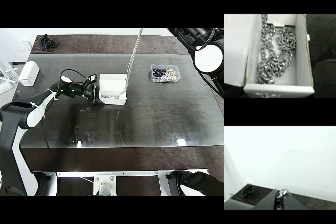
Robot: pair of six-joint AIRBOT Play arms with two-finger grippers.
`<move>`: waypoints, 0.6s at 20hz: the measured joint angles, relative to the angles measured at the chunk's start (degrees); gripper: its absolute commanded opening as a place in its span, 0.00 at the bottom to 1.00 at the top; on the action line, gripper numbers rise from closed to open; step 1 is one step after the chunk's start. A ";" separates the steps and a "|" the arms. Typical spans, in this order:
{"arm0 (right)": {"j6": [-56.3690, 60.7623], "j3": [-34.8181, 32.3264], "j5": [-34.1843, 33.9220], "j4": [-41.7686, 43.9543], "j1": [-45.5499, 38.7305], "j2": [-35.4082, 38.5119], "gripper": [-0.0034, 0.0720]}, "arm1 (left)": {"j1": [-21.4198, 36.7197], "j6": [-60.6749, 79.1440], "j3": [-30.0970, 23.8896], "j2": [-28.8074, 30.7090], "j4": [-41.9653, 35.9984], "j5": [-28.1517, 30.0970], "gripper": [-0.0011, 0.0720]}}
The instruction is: Fold the box and place the chain.
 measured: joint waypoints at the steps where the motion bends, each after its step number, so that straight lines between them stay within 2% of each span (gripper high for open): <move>1: -0.26 -0.15 0.50 -0.13 0.61 0.00 0.06 | 0.00 -0.02 0.00 0.00 0.00 0.00 0.52; 12: 3.50 -7.56 2.03 -0.31 3.10 -4.44 0.06 | 0.00 -0.02 0.00 0.00 0.00 0.00 0.52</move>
